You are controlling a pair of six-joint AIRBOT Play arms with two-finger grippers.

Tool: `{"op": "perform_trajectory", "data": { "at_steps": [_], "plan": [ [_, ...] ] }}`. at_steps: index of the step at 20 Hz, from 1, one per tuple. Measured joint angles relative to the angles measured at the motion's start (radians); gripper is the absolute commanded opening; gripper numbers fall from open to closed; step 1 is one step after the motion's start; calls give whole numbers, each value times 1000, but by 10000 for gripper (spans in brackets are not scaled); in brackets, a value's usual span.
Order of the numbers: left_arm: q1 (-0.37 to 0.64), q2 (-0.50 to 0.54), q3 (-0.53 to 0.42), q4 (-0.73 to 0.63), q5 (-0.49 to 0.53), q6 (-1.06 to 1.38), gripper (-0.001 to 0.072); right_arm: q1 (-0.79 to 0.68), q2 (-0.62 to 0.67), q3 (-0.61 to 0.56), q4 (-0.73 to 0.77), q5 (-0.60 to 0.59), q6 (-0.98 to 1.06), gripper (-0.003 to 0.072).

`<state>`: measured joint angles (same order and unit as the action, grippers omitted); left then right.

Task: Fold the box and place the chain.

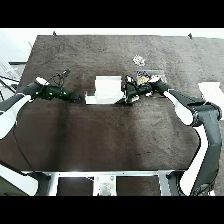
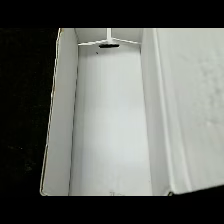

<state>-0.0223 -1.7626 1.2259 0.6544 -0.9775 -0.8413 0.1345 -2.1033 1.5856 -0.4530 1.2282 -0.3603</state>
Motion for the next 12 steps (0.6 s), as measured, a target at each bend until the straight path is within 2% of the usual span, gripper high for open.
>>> {"op": "perform_trajectory", "data": {
  "at_steps": [12],
  "plan": [
    [-65, -53, 2, -53, 61, 2, 19, 0, 0, 0, 0, 0, 0, 589]
  ]
}}
